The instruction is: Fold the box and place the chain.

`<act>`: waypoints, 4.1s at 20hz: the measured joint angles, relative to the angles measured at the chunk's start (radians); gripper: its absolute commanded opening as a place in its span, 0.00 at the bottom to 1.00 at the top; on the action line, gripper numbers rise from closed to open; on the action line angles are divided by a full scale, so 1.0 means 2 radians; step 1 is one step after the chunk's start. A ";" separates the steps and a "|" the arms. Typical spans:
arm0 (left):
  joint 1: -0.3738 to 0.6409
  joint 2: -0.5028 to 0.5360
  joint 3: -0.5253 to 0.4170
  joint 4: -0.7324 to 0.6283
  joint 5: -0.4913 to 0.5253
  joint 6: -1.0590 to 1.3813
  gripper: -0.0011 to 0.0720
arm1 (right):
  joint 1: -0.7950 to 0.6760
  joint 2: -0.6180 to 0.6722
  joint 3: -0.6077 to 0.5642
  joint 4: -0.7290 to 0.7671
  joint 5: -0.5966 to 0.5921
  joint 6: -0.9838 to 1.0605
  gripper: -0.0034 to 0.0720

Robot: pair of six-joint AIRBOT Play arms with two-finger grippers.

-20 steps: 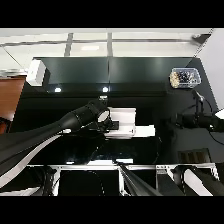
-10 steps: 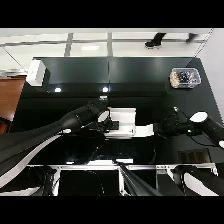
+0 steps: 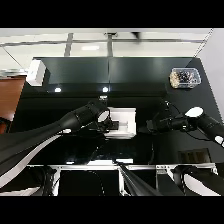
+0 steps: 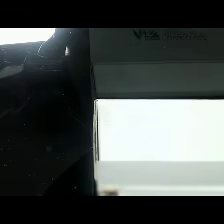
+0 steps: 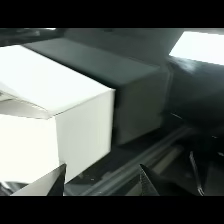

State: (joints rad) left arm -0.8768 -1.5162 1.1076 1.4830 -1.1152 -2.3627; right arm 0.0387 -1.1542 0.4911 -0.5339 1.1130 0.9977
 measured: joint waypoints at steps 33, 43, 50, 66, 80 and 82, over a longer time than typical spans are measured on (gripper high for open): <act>0.000 0.000 0.000 0.001 -0.002 0.000 0.05 | 0.257 -0.025 0.145 -0.284 -0.084 0.357 0.46; 0.000 0.000 0.000 -0.001 0.002 0.000 0.05 | 0.291 -0.074 0.176 -0.354 -0.052 0.443 0.46; 0.000 0.000 0.000 0.000 0.001 0.000 0.05 | 0.328 -0.105 0.215 -0.431 0.013 0.518 0.46; 0.000 0.000 0.000 0.002 -0.002 0.000 0.05 | 0.336 -0.110 0.222 -0.417 -0.007 0.596 0.17; 0.001 0.000 0.000 0.002 -0.003 0.000 0.05 | 0.336 -0.110 0.222 -0.397 -0.028 0.598 0.07; 0.001 0.000 -0.001 0.002 -0.002 0.000 0.05 | 0.336 -0.110 0.222 -0.395 -0.030 0.597 0.28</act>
State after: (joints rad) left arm -0.8757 -1.5162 1.1065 1.4876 -1.1183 -2.3623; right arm 0.7113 -1.3746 0.9356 -1.3243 1.0538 2.1921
